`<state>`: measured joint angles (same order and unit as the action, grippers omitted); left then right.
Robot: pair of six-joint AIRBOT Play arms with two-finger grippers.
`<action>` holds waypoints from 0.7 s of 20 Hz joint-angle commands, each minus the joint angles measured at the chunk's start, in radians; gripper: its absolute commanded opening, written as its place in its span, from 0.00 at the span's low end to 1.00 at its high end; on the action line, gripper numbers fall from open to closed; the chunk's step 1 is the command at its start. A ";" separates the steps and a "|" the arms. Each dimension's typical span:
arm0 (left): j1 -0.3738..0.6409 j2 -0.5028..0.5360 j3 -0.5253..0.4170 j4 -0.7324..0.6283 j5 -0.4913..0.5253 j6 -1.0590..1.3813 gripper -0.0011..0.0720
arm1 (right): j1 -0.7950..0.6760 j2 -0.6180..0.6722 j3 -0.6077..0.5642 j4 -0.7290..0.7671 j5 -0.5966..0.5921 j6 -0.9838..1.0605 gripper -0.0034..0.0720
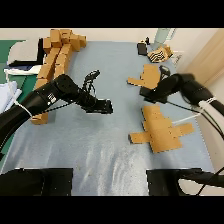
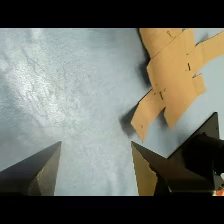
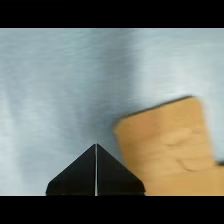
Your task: Fold the box.
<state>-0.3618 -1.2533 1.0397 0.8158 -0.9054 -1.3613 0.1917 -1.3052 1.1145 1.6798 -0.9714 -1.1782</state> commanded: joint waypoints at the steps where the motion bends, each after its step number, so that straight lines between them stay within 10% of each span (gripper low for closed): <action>1: 0.000 0.000 0.000 -0.039 0.014 0.000 0.95 | -0.109 0.007 0.131 -0.216 -0.388 -0.114 0.05; 8: 0.000 0.000 0.000 -0.039 0.003 0.010 0.95 | -0.386 0.009 0.111 -0.524 -0.542 -0.251 0.10; 10: 0.000 0.000 0.000 -0.039 -0.005 0.010 0.95 | -0.514 0.008 0.076 -0.421 -0.506 -0.338 0.68; 11: 0.000 0.000 0.000 -0.039 -0.008 0.010 0.95 | -0.571 0.006 0.068 -0.335 -0.485 -0.428 0.81; 14: 0.000 0.001 0.000 -0.039 -0.012 0.010 0.95 | -0.705 -0.031 0.064 -0.047 -0.489 -0.661 0.81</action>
<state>-0.3618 -1.2533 1.0397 0.7780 -0.9085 -1.3518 -0.3840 -1.3128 1.1904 1.3987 -1.4624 -1.6157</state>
